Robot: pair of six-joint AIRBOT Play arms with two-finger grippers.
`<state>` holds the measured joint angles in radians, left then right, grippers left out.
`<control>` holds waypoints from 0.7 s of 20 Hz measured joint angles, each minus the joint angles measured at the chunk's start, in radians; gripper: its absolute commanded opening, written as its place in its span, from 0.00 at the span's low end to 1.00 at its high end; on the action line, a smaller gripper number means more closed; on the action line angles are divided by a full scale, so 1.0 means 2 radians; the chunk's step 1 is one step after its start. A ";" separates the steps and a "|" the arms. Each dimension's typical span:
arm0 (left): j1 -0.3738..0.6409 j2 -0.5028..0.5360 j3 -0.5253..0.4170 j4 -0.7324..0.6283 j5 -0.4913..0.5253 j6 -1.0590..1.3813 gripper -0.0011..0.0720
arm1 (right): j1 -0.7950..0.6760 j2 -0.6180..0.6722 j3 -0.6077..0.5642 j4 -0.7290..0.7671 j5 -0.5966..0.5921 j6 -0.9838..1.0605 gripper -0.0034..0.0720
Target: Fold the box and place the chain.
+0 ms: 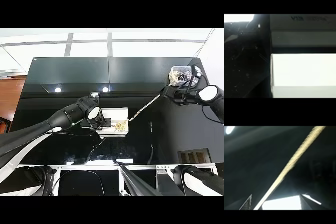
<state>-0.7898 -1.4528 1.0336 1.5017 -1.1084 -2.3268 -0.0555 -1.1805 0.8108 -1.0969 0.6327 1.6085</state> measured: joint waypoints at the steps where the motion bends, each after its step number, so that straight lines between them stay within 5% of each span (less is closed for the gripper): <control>1: 0.000 0.000 0.000 0.000 0.000 0.000 0.05 | -0.009 -0.021 0.010 -0.008 -0.018 0.009 1.00; 11: 0.000 0.000 0.000 0.000 -0.001 0.000 0.05 | -0.039 -0.236 0.206 -0.020 -0.014 0.084 1.00; 12: 0.000 0.000 0.000 0.000 -0.001 0.000 0.05 | -0.040 -0.245 0.216 -0.017 -0.010 0.088 0.88; 14: 0.000 0.000 0.000 0.000 -0.001 0.000 0.05 | -0.042 -0.258 0.230 -0.018 0.000 0.094 0.14</control>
<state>-0.7902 -1.4528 1.0336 1.5017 -1.1110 -2.3264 -0.1390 -1.6974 1.2701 -1.1332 0.6327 1.7966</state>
